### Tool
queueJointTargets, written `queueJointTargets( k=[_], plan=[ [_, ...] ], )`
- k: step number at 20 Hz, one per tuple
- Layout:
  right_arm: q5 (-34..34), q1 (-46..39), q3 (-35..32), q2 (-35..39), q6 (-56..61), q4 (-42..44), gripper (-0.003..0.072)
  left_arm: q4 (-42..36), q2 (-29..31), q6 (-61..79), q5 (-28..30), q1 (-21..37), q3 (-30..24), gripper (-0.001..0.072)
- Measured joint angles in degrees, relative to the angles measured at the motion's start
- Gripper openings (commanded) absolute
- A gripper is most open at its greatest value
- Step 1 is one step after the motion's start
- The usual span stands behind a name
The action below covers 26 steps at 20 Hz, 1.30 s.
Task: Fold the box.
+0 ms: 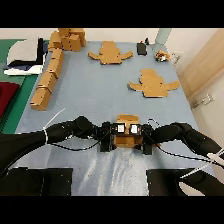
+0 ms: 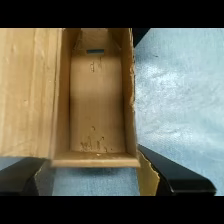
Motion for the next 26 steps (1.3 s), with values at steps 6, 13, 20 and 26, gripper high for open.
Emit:
queueJointTargets(
  k=[6, 13, 20, 26],
  plan=[
    [0.00, 0.00, 0.00, 0.00, 0.02, 0.00, 0.0483, 1.77, -0.48, -1.81, -0.02, -0.46, 0.37, 0.0592],
    [0.00, 0.00, 0.00, 0.00, -0.02, -0.02, 0.0483, 2.36, -0.63, -2.45, 0.02, -0.92, 0.46, 0.0392],
    [-0.02, 0.00, 0.00, 0.00, -0.02, 0.00, 0.0483, 2.51, -0.55, -3.28, -0.50, -0.94, 0.66, 0.0392],
    [0.00, 0.00, 0.00, 0.00, 0.00, 0.00, 0.0483, 2.47, -0.55, -3.30, -0.50, -0.94, 0.70, 0.0392]
  ],
)
